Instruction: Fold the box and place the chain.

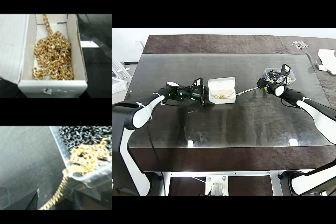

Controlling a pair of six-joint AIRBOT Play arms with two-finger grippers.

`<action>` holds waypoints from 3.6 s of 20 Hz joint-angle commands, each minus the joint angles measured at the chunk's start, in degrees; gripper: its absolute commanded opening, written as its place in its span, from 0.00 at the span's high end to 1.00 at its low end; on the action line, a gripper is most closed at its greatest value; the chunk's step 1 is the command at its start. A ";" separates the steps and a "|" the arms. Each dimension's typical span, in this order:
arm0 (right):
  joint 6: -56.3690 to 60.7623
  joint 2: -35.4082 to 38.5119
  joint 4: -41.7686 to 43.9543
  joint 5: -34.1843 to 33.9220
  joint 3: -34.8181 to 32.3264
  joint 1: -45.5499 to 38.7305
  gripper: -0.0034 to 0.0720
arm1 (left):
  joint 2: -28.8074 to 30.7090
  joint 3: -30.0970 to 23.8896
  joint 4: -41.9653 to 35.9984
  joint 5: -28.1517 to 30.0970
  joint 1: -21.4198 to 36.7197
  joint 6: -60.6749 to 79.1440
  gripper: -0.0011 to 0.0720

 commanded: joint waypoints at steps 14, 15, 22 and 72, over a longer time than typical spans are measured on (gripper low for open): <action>-7.69 14.16 0.13 -0.48 6.86 2.80 0.95 | 0.02 0.00 0.00 0.00 0.02 0.02 0.42; -9.97 17.84 -0.55 -0.68 7.87 3.96 0.95 | 0.02 0.00 0.02 0.00 0.02 0.02 0.42; -20.94 30.47 -0.61 -0.57 12.92 13.46 0.95 | 0.02 0.00 0.00 0.00 0.02 0.02 0.42; -44.26 24.13 5.62 27.30 9.16 14.53 0.59 | 0.02 0.00 0.00 0.00 0.02 0.02 0.42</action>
